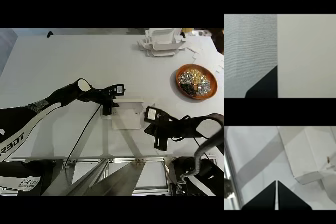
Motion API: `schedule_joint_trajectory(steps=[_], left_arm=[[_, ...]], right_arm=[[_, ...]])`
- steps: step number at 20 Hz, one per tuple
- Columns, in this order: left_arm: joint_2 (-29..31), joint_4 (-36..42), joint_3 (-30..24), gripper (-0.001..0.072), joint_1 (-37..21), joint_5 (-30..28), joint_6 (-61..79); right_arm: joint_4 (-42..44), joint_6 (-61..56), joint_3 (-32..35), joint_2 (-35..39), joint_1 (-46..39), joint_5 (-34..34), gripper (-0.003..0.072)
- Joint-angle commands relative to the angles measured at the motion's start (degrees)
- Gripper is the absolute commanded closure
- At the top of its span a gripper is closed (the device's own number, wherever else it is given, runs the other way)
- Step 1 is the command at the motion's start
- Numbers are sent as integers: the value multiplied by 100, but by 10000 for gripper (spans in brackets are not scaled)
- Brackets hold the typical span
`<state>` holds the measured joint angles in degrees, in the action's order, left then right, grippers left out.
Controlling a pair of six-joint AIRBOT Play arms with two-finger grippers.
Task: Fold the box and place the chain.
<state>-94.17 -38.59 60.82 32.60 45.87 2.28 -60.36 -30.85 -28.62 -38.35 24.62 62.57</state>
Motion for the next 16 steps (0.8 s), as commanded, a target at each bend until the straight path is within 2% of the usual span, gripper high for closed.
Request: schedule_joint_trajectory(steps=[1, 2, 3, 6, 10, 16], left_arm=[[-2, 2, -2, 698, 0, 0, 2], [-2, 2, -2, 698, 0, 0, 2], [-2, 2, -2, 698, 0, 0, 2], [-2, 2, -2, 698, 0, 0, 2], [-4, 2, -2, 698, 0, 0, 2], [-2, 2, -2, 698, 0, 0, 2]], right_arm=[[-20, 1379, 529, -267, 254, -887, 375], [-81, 1727, 793, -267, 323, -1408, 135], [-238, 1943, 1027, -267, 396, -1895, -5], [-861, 1934, 1580, -269, 634, -2793, -8], [-839, 1934, 1779, -269, 859, -3641, -5], [-813, 1932, 1764, -505, 857, -4124, -5]])
